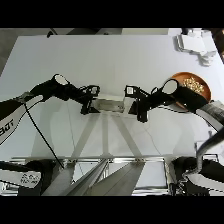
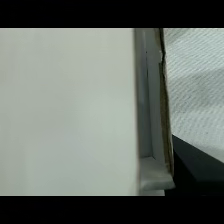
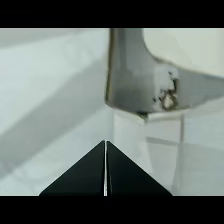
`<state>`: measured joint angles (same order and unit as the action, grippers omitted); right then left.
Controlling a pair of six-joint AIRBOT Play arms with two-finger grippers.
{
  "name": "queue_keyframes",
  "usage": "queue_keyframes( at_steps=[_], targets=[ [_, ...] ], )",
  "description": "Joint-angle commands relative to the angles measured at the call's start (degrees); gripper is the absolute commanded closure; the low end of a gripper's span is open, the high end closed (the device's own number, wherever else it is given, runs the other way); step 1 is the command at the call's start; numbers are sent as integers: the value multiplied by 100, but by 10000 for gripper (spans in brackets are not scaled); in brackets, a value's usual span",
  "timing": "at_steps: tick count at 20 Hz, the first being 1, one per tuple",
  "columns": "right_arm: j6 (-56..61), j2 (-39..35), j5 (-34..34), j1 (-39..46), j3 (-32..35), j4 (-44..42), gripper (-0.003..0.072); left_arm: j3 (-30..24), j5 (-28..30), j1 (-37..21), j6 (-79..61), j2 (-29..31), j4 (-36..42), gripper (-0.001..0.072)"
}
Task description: Fold the box and place the chain.
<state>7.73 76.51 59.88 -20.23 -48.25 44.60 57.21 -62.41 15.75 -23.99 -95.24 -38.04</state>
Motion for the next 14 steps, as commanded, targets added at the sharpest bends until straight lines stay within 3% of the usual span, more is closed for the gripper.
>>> queue_keyframes(
  at_steps=[1, 5, 8, 10, 14],
  targets=[
    [273, -72, -352, -7, -7, -1325, 672, 0, 4, 2, 0, 4, -17, 277],
    [291, 229, -1633, -4, -7, -2752, 672, 0, 4, 2, 0, 4, -17, 277],
    [293, 560, -2142, 2, -7, -2918, 672, 0, 4, 2, 0, 4, -20, 277],
    [293, 673, -2299, 0, -7, -2920, 672, 0, 4, 2, 0, 4, -17, 277],
    [299, 680, -1971, 0, -7, -2715, 672, 0, 4, 2, 0, 4, -17, 277]
  ],
)
